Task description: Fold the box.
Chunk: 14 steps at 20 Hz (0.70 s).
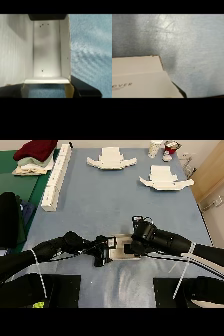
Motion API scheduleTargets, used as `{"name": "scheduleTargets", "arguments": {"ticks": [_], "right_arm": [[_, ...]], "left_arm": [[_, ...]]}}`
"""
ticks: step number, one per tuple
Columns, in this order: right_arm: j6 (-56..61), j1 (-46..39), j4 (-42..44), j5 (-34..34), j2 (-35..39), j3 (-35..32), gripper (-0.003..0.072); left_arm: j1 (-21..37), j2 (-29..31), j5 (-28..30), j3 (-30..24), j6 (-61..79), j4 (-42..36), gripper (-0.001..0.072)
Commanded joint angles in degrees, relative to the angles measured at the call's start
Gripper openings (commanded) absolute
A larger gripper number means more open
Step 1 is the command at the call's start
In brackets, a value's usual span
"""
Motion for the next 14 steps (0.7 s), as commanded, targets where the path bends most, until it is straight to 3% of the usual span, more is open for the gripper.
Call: {"name": "scheduleTargets", "arguments": {"ticks": [1,3,4,5,6,10,14], "right_arm": [[0.39,0.07,0.26,-0.87,-0.11,0.07,0.0003],[0.35,0.07,0.24,-0.9,0.02,0.07,0.0004],[0.37,0.07,0.24,-1.05,0.26,0.07,0.0122],[0.37,0.07,0.2,-1.81,0.59,0.09,0.0353],[0.37,0.07,0.09,-2.67,1.03,0.09,0.0418],[0.35,0.07,-0.55,-4.92,4.48,0.22,0.0418],[-0.26,0.02,-1.11,-5.2,12.76,2.64,0.0403]], "left_arm": [[0.0,0.04,0.04,0.04,0.07,0.04,0.0443],[0.0,0.07,0.04,0.04,0.07,0.04,0.0443],[0.0,0.04,0.04,0.04,0.07,0.04,0.0443],[0.0,0.04,0.04,0.04,0.07,0.02,0.0442],[0.0,0.04,0.04,0.04,0.07,0.04,0.0442],[0.0,0.04,0.04,0.04,0.07,0.04,0.0443],[0.0,0.04,0.04,0.04,0.07,0.04,0.0443]]}}
